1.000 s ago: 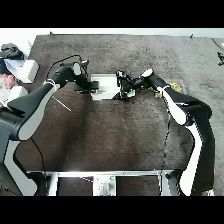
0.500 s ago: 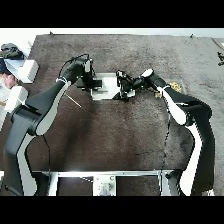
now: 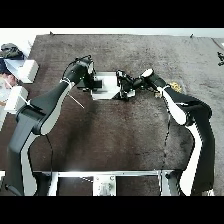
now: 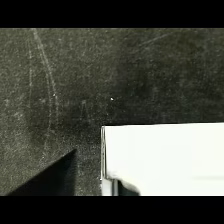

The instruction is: Fold the box and place the chain.

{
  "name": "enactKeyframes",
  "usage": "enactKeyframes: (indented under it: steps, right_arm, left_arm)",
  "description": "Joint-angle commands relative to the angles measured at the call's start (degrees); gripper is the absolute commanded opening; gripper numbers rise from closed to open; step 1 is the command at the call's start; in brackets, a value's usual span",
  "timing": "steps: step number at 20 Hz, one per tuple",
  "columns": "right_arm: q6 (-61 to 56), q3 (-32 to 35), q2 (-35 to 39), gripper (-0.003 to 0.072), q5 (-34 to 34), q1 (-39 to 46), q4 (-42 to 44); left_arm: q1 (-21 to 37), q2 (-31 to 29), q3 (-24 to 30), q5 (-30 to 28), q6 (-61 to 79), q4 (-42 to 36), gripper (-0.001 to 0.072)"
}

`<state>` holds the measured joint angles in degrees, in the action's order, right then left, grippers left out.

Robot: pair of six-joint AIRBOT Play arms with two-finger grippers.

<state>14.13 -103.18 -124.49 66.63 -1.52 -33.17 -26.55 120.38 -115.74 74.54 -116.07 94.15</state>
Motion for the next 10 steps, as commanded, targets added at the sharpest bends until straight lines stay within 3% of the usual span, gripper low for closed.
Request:
enactKeyframes:
  steps: [1, 2, 3, 4, 8, 9, 10]
  right_arm:
    - [-0.02, -0.02, 0.0, 0.0337, 0.04, 0.04, -0.02]
    - [-0.02, -0.02, 0.0, 0.0337, 0.04, 0.04, -0.02]
    - [-0.02, -0.02, 0.0, 0.0337, 0.04, 0.04, -0.04]
    - [-0.02, -0.02, 0.0, 0.0337, 0.04, 0.04, -0.02]
    - [-0.02, -0.02, 0.0, 0.0337, 0.04, 0.04, -0.02]
    - [-0.02, -0.02, 0.0, 0.0337, 0.04, 0.04, -0.02]
    - [-0.02, -0.02, 0.0, 0.0337, 0.04, 0.04, -0.04]
  left_arm:
    - [-0.09, 0.61, -0.07, 1.6, -0.94, 1.68, 0.0161]
    - [-0.09, 0.7, -0.07, 1.6, -0.92, 1.68, 0.01]
    - [-0.09, 0.7, -0.07, 1.6, -0.92, 1.66, 0.0092]
    - [-0.2, 0.7, -0.07, 1.55, -0.87, 1.9, 0.0013]
    - [-0.2, 0.68, -0.09, 1.25, 0.72, 1.84, 0.0014]
    - [-0.2, 0.61, -0.09, 1.18, 2.47, 1.66, 0.0062]
    - [-0.2, 0.48, -0.09, 0.9, 6.03, 0.52, 0.0267]
